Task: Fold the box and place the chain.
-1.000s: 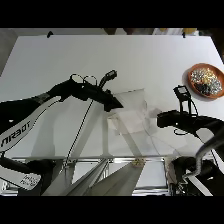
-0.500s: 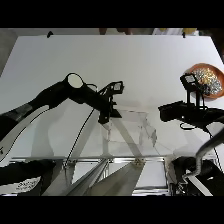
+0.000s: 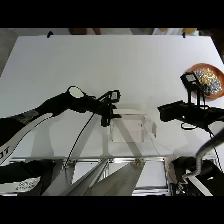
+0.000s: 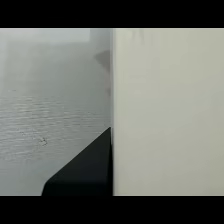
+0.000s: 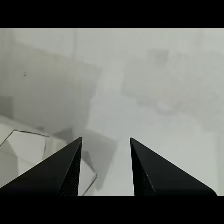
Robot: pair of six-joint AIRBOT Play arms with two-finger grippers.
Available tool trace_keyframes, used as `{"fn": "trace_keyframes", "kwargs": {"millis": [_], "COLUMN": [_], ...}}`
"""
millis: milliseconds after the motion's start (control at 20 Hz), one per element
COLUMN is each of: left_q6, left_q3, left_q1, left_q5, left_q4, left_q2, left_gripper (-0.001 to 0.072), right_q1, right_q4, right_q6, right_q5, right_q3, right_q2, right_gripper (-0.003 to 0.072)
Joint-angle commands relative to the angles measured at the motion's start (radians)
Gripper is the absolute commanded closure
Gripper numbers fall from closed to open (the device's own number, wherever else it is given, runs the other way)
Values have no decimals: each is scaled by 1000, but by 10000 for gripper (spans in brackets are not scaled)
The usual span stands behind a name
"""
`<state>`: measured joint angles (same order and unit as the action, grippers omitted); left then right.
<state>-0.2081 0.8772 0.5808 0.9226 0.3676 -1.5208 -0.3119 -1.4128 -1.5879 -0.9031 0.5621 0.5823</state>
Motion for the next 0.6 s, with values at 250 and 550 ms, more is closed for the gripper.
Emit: {"fn": "trace_keyframes", "kwargs": {"millis": [250,550], "left_q6": [-61,-61], "left_q3": [-5,-4], "left_q1": [1,26], "left_q5": [-83,-105], "left_q4": [-38,-37], "left_q2": [-49,-45], "left_gripper": [700,702], "right_q1": [-1,-1], "right_q4": [7,6], "right_q6": [0,0], "right_q5": [-2,-2], "right_q3": [1,1], "right_q2": [0,0], "right_gripper": [345,345]}}
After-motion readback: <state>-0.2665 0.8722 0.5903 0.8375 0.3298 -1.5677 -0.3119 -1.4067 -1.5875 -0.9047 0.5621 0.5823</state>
